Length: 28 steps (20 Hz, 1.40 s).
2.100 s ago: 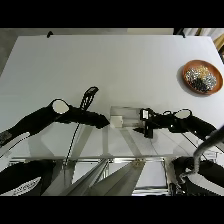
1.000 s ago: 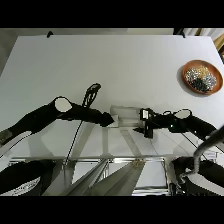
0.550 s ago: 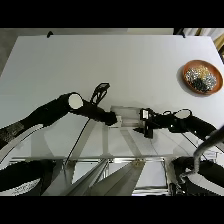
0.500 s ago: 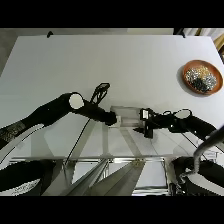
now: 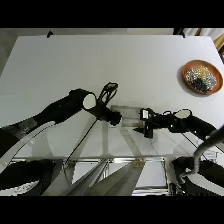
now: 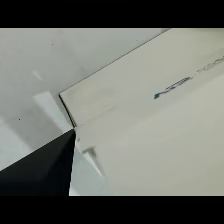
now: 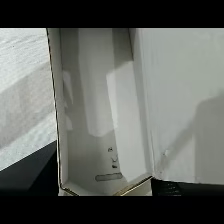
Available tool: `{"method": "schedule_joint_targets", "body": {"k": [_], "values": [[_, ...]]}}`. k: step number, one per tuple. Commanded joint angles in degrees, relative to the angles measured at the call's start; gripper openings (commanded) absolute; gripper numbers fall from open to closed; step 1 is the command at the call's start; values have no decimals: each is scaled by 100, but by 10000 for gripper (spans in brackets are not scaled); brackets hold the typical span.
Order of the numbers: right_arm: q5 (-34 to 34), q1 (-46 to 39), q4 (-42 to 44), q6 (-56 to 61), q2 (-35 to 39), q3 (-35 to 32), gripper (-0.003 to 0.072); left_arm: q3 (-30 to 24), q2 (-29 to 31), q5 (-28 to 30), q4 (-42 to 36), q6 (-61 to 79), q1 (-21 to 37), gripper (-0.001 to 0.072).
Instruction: Fold the box and place the chain.
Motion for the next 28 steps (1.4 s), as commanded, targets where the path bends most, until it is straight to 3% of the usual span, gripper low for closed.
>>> {"method": "schedule_joint_targets", "body": {"k": [1,7,16,26,28], "values": [[0,4,-4,-7,-2,-2,407,348,-197,-70,411,-498,-201,513],[2,4,-4,-7,-2,-2,407,365,-197,-435,728,-1486,-251,513],[0,4,-4,-7,-2,-2,407,367,-195,-973,713,-1884,-238,511],[2,4,-4,-9,-2,-2,407,367,-197,-302,874,-2258,-533,507],[2,4,-4,-7,-2,-2,407,367,-197,-76,933,-2291,-533,440]]}}
